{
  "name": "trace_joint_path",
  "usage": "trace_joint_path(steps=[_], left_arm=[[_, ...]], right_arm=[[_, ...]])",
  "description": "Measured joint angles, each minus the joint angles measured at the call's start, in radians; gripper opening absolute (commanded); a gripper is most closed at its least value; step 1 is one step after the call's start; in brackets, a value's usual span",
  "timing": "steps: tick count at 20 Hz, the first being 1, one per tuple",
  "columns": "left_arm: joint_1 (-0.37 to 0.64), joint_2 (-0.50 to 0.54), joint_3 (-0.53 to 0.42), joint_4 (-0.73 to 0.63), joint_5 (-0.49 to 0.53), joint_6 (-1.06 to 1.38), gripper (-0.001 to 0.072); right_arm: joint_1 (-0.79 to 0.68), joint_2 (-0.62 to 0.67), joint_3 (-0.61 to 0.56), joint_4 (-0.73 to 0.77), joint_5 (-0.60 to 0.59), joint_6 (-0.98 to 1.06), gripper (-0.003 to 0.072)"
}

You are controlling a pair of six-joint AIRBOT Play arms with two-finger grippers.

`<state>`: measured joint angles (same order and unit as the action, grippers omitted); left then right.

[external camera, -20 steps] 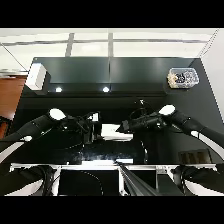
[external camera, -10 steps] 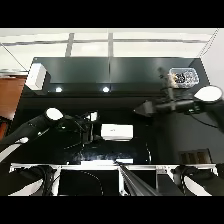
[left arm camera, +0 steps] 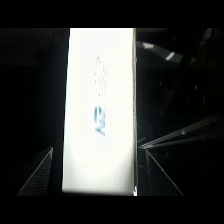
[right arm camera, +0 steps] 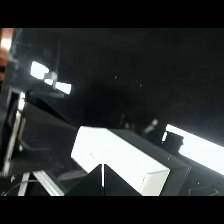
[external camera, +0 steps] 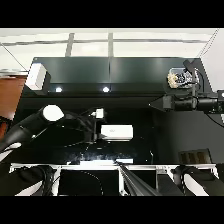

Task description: Fold the box and place the chain.

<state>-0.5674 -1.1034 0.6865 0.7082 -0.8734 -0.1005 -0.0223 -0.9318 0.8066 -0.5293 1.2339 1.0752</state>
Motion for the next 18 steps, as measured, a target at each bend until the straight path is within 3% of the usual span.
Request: trace_joint_path(steps=[4,8,18], left_arm=[[-0.099,-0.127,0.108,0.010,0.030,-0.175,0.0707],[-0.137,-0.218,0.162,0.018,0.051,-0.274,0.0707],[-0.151,-0.257,0.183,0.072,0.053,-0.258,0.0707]], right_arm=[[-0.005,0.002,0.000,-0.002,-0.003,0.001,0.0014],[-0.006,0.003,0.000,-0.003,-0.006,0.003,0.0014],[-0.006,0.003,0.000,-0.004,-0.011,0.003,0.0014]])
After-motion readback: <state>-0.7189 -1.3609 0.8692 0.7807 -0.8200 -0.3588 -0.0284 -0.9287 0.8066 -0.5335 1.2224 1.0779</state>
